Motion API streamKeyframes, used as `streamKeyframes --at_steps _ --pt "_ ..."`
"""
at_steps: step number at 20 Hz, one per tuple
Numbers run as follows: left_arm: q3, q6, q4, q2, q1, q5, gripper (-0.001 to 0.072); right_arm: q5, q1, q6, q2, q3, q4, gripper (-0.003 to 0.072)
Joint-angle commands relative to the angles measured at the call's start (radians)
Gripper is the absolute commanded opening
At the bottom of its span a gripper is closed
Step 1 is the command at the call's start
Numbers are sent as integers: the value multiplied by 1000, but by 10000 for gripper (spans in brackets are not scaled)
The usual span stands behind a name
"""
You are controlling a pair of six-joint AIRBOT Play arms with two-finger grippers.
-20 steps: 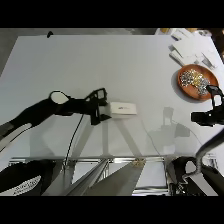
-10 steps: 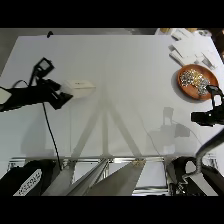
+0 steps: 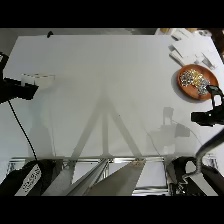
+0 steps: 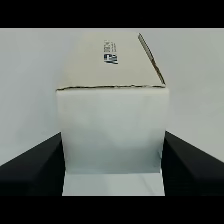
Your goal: Fold the box and place the chain.
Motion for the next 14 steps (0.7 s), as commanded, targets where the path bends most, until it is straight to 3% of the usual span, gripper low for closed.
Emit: streamKeyframes --at_steps 1,6,14 --pt "-8 -12 18 -19 32 10 351 0 0 0 1 1 1 18" --pt "-37 -214 124 -58 33 -64 351 0 0 0 1 1 0 18" --pt "-38 -259 190 -63 33 -377 351 0 0 0 1 1 0 18"
